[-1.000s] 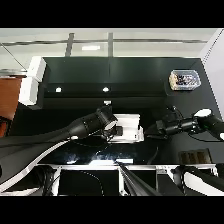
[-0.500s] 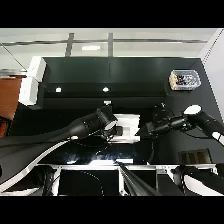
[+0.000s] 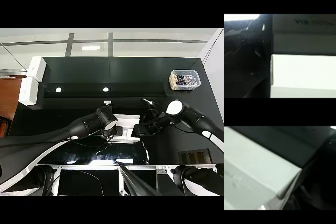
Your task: Fold the box and place the chain.
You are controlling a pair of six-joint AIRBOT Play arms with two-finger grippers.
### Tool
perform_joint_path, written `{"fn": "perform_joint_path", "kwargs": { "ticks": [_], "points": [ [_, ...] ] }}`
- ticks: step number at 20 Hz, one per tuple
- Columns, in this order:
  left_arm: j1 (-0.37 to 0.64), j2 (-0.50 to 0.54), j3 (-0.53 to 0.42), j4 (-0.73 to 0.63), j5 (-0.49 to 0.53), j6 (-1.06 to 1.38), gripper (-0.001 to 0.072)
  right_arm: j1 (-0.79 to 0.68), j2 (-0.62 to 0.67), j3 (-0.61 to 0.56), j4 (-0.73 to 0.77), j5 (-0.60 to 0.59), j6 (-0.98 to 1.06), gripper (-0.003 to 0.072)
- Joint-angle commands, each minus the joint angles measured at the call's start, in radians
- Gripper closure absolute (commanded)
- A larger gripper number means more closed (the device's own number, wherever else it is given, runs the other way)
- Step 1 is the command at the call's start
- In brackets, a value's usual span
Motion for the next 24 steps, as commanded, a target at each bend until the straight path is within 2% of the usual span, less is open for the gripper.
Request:
{"fn": "perform_joint_path", "kwargs": {
  "ticks": [1,2,3,4,10,12,17,18,19,24],
  "points": [
    [0.001,0.0,0.001,0.0,0.0,0.0,0.0684,0.149,0.0,0.071,-0.29,-0.077,0.315,0.022],
    [0.001,0.0,0.001,0.0,0.0,0.0,0.0684,0.185,0.0,0.083,-0.354,-0.085,0.404,0.0221],
    [0.001,0.0,0.001,0.0,0.0,0.0,0.0684,0.214,0.0,0.09,-0.399,-0.09,0.48,0.0266],
    [0.001,0.0,0.001,0.0,0.001,0.0,0.0684,0.237,0.0,0.094,-0.425,-0.095,0.52,0.0397],
    [0.001,0.0,0.001,0.001,0.001,0.0,0.0684,0.334,-0.002,0.094,-0.557,-0.094,0.789,0.0397],
    [0.001,0.0,0.001,0.004,0.004,0.0,0.0684,0.337,-0.011,0.094,-0.55,-0.121,0.836,0.0397],
    [0.001,0.0,0.001,0.005,0.014,0.0,0.0684,0.337,-0.04,0.094,-0.547,-0.126,0.85,0.0397],
    [0.001,0.0,0.001,0.005,0.019,0.0,0.0684,0.337,-0.04,0.094,-0.544,-0.122,0.85,0.0447],
    [0.001,0.0,0.001,0.005,0.022,0.0,0.0684,0.338,-0.04,0.094,-0.544,-0.116,0.85,0.0463],
    [0.001,0.0,0.001,0.005,0.024,0.0,0.0684,0.338,-0.05,0.094,-0.544,-0.106,0.849,0.0463]
  ]
}}
